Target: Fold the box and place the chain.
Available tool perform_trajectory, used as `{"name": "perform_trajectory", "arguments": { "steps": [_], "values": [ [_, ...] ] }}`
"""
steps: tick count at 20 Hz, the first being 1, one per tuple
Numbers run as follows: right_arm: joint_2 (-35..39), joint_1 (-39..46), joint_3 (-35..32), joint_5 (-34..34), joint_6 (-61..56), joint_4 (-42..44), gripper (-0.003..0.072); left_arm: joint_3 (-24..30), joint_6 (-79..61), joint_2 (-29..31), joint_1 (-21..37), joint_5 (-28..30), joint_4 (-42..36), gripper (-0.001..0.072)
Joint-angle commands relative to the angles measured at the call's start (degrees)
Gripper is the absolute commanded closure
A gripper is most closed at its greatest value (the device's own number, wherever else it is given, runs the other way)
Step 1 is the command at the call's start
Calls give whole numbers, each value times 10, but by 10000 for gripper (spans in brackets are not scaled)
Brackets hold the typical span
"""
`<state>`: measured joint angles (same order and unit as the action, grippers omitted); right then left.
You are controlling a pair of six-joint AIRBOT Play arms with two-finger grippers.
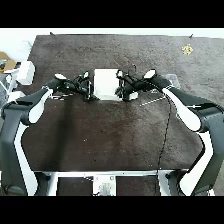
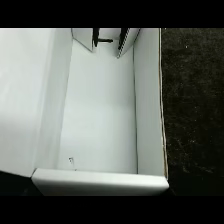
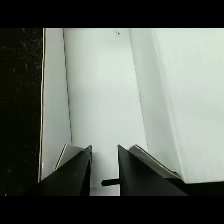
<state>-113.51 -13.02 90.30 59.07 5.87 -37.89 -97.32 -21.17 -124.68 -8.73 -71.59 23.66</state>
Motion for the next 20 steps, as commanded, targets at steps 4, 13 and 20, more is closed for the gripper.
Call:
{"name": "perform_trajectory", "arguments": {
  "steps": [4,13,20],
  "values": [
    [-5,-4,0,0,6,6,213,0,2,0,0,1,-1,314],
    [-4,-1,0,-13,6,-19,17,0,2,0,0,1,-1,315],
    [67,5,0,2,-252,-271,609,0,1,0,0,2,-1,315]
  ]
}}
